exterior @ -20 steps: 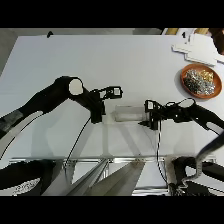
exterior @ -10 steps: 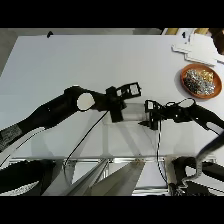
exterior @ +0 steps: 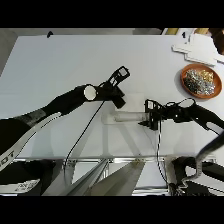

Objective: Fold the box and place the chain.

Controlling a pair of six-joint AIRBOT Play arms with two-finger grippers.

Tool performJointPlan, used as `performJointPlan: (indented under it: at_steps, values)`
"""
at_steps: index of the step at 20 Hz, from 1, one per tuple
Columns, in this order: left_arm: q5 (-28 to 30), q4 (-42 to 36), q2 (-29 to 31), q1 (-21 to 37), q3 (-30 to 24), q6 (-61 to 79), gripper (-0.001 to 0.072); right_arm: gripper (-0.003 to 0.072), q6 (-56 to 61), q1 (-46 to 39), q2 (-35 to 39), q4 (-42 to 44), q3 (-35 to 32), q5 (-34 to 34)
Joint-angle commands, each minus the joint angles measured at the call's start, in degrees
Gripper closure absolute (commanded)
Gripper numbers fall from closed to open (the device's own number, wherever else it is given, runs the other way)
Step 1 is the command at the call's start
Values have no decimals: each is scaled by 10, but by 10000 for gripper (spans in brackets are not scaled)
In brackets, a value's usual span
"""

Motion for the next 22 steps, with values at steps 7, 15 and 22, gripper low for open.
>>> performJointPlan:
  at_steps: [7,15,22]
  values:
    - [-85,94,83,17,0,-2,701,285,-2,0,0,-1,0,0]
    - [-283,215,180,48,-51,-23,632,285,-2,0,0,-1,0,0]
    - [-230,104,103,52,-105,292,557,285,-2,0,0,-1,0,0]
